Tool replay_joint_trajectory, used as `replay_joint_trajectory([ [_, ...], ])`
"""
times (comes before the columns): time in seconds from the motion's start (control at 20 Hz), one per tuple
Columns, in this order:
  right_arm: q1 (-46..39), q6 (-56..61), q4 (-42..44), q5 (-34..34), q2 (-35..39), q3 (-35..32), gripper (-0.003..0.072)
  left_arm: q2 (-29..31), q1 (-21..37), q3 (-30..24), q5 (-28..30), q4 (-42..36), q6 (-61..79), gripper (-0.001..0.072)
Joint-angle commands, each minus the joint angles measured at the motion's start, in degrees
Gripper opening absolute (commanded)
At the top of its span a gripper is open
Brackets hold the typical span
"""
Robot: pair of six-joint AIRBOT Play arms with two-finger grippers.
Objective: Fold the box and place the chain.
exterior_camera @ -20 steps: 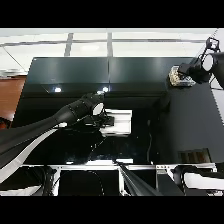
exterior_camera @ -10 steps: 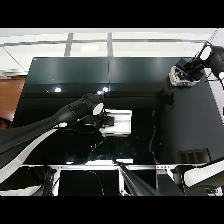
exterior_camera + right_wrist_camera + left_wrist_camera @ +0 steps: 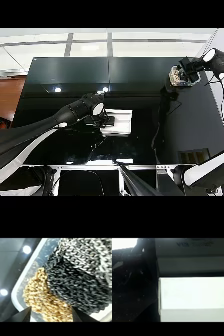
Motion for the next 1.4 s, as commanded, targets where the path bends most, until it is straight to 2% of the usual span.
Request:
replay_joint_trajectory([
  [0.0,-0.1,-0.2,3.8,-1.5,-1.4,0.1,0.0532,0.0,0.0,0.0,0.1,0.0,0.0,0.0030],
  [0.25,0.5,-0.4,4.2,-1.1,-3.0,0.1,0.0531,0.0,0.0,0.0,0.1,0.0,0.0,0.0030],
  [0.3,0.6,-1.2,4.4,-0.7,-3.3,0.1,0.0452,0.0,0.0,0.0,0.1,0.0,0.0,0.0030],
  [0.35,0.7,-2.2,4.8,-0.3,-3.6,0.1,0.0413,0.0,0.0,0.0,0.1,0.0,0.0,0.0030],
  [0.4,0.7,-3.5,5.1,0.1,-3.7,0.1,0.0293,0.0,0.0,0.0,0.1,0.0,0.0,0.0031],
  [0.45,0.7,-5.9,5.4,0.3,-3.5,0.1,0.0080,0.0,0.0,0.0,0.1,0.0,0.0,0.0030],
  [0.5,0.7,-7.8,5.4,0.6,-3.2,0.1,0.0012,0.0,0.0,0.0,0.1,0.0,0.0,0.0030],
  [0.8,0.6,-23.6,5.1,4.1,4.7,0.1,0.0013,0.0,0.0,0.0,0.2,0.0,0.0,0.0031],
  [0.95,0.6,-30.0,5.1,5.9,12.5,0.1,0.0013,0.0,0.0,0.0,0.2,0.0,0.0,0.0030],
  [1.35,0.7,-36.7,6.2,6.7,35.9,0.1,0.0013,0.0,0.0,0.0,0.2,0.0,0.0,0.0030],
])
